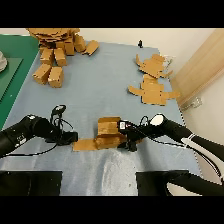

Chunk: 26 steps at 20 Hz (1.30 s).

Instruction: Fold the box.

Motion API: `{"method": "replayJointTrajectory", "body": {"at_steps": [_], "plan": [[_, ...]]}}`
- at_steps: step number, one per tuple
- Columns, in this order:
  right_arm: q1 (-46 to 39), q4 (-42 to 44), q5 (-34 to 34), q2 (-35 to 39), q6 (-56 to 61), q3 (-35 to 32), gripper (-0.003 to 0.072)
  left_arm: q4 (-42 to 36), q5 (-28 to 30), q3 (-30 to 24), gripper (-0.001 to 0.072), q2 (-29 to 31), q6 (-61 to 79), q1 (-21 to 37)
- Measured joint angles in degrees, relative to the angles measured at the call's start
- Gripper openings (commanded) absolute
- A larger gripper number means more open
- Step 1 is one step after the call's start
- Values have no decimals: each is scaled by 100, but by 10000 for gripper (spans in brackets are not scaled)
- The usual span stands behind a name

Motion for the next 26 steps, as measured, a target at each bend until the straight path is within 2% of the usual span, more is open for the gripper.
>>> {"method": "replayJointTrajectory", "body": {"at_steps": [4, 10, 16, 26], "plan": [[0, 0, -2, 0, -2, 0, 470, -730, 203, -42, 12, -278, 240, -160], [0, 0, -2, 0, -2, 0, 470, -1370, 640, -55, 12, -256, 463, -468], [0, 0, -2, 0, -2, 0, 470, -1679, 1040, -118, 12, -249, 566, -824], [0, 0, 9, 0, 0, 0, 470, -2455, 1611, -127, 13, -201, 623, -911]]}}
